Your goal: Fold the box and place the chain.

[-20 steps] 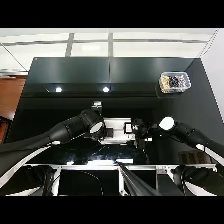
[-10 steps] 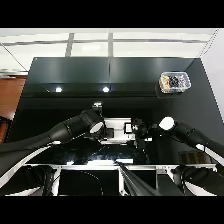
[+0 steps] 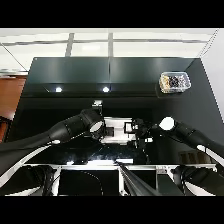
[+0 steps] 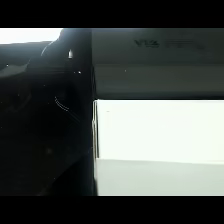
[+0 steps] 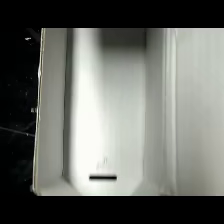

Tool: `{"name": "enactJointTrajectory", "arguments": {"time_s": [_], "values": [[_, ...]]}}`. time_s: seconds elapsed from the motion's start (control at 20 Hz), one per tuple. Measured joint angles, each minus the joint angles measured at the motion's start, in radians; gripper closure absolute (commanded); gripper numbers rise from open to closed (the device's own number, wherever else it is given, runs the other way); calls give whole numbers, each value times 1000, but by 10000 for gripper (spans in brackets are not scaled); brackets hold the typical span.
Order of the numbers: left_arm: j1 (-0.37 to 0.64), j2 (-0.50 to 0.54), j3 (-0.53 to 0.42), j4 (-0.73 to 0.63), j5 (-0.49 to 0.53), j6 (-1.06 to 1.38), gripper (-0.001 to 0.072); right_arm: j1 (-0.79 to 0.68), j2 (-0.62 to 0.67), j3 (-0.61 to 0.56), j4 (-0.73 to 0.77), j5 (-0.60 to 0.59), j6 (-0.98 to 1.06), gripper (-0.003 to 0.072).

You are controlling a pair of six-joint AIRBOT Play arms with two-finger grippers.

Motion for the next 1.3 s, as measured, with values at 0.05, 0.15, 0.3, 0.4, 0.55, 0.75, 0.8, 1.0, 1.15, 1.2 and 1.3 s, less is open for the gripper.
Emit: {"name": "enactJointTrajectory", "arguments": {"time_s": [0.05, 0.15, 0.3, 0.4, 0.55, 0.75, 0.8, 1.0, 1.15, 1.2, 1.3], "values": [[4, 0, 0, 6, -7, 7, 687, 0, 21, 0, -5, 6, 30, 49], [10, 0, 0, 9, -11, 21, 686, 0, 76, 1, -20, 29, 93, 49], [14, 0, 0, 12, -11, 33, 686, 0, 145, 1, -126, 63, 184, 50], [14, 0, 0, 12, -10, 37, 685, 0, 165, 1, -191, 73, 220, 50], [15, 0, 0, 12, -8, 42, 685, 0, 168, 1, -230, 75, 226, 51], [15, 0, 0, 9, -8, 42, 685, 4, 143, 1, -177, 39, 198, 276], [15, 0, 0, 8, -8, 43, 685, 9, 137, 1, -167, 34, 191, 443], [15, 0, 0, 8, -9, 45, 685, 37, 124, 1, -132, 25, 192, 514], [15, 0, 0, 9, -11, 45, 684, 58, 113, 1, -105, 12, 202, 514], [15, 0, 0, 9, -11, 45, 685, 63, 107, 1, -87, 3, 204, 514], [15, 0, 0, 9, -11, 45, 685, 69, 95, 1, -53, -24, 207, 514]]}}
